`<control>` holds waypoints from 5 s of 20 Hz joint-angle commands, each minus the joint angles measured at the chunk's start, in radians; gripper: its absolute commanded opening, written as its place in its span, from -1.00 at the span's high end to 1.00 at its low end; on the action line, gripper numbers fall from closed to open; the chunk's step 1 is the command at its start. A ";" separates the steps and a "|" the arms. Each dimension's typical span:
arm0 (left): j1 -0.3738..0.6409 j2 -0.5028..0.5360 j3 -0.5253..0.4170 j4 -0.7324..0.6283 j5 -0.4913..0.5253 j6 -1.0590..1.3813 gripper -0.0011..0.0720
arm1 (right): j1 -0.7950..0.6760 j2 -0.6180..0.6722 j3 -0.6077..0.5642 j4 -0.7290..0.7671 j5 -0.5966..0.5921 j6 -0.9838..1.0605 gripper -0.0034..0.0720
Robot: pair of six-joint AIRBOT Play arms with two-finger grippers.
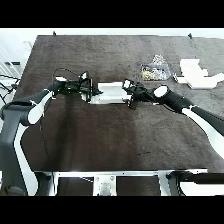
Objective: Fold the box and place the chain.
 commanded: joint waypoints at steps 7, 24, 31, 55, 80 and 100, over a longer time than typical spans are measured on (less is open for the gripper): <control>0.001 0.000 0.000 0.008 -0.004 0.000 0.92 | -0.109 -0.080 0.105 0.142 0.211 -0.155 -0.79; 0.001 0.000 0.000 0.016 -0.008 0.000 0.92 | -0.169 -0.298 0.320 0.212 0.489 -0.223 -0.90; 0.001 0.000 0.000 0.016 -0.007 0.000 0.92 | -0.175 -0.422 0.456 0.204 0.640 -0.220 -0.90; 0.001 0.000 0.000 0.016 -0.007 0.000 0.92 | -0.166 -0.568 0.592 0.166 0.718 -0.220 -0.81; 0.001 0.000 0.000 0.015 -0.007 0.001 0.92 | -0.155 -0.568 0.593 0.152 0.717 -0.219 -0.66; 0.014 0.065 0.006 0.021 -0.090 -0.020 -0.01 | -0.154 -0.568 0.593 0.152 0.717 -0.219 -0.66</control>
